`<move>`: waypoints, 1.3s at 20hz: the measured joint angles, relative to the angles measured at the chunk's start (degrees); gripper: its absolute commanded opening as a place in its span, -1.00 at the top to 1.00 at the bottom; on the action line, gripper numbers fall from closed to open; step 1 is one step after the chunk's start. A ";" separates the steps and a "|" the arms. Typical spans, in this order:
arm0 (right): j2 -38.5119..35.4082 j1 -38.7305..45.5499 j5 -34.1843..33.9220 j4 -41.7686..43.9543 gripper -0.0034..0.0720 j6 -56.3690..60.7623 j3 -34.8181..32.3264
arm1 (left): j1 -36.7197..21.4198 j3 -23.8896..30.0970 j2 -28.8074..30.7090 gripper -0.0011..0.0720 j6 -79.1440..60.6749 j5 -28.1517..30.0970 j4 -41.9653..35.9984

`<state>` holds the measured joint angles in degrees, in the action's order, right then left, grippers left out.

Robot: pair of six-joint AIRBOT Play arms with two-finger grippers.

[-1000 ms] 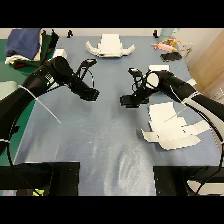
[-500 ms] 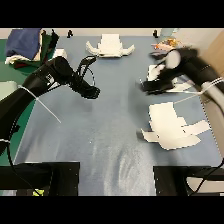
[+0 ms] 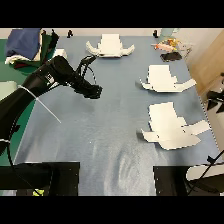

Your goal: Fold the box.

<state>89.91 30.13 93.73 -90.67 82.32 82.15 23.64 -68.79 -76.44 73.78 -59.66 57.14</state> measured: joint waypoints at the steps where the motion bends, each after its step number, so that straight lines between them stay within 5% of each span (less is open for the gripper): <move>1: 0.98 2.36 0.57 2.36 -0.22 -1.62 -0.02 | 0.02 0.00 0.00 0.92 0.50 -0.26 -0.87; 4: 3.52 6.60 1.86 8.83 -0.22 -6.25 -0.37 | 0.02 0.00 0.00 0.91 1.31 -1.16 -3.06; 5: 4.04 7.30 2.32 10.45 -0.22 -7.56 -0.74 | 0.02 0.00 0.00 0.40 1.46 -1.44 -3.50; 6: 4.46 7.85 2.89 11.87 -0.22 -8.87 -1.33 | 0.02 0.00 0.00 -0.38 1.55 -1.75 -3.87; 7: 4.74 8.26 3.17 12.76 -0.22 -9.90 -2.01 | 0.02 0.00 0.00 -0.65 1.88 -2.05 -4.24; 11: 5.27 9.03 4.79 14.32 -0.21 -12.26 -5.44 | 0.02 0.00 0.00 -0.65 2.38 -3.15 -5.27; 12: 5.29 9.16 5.03 14.32 -0.06 -12.52 -6.56 | 0.02 -0.02 0.00 -0.65 2.54 -3.52 -5.44; 14: 5.38 9.18 5.57 14.60 0.57 -12.94 -8.94 | 0.02 0.00 0.00 -0.65 2.54 -4.22 -5.68; 16: 5.40 8.90 6.16 16.74 0.90 -13.22 -11.28 | 0.02 0.00 0.00 -0.65 2.47 -5.09 -5.81; 21: 3.15 4.17 7.45 26.67 0.90 -13.81 -16.83 | 0.02 0.00 0.00 -0.65 0.31 -8.33 -5.92; 26: -10.08 -7.37 -3.58 35.80 0.91 -13.66 -29.94 | -0.07 1.31 0.50 -0.65 -2.08 -12.24 -5.92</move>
<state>79.83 22.76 90.15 -54.87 68.66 52.21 23.57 -67.48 -75.94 71.70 -71.90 51.22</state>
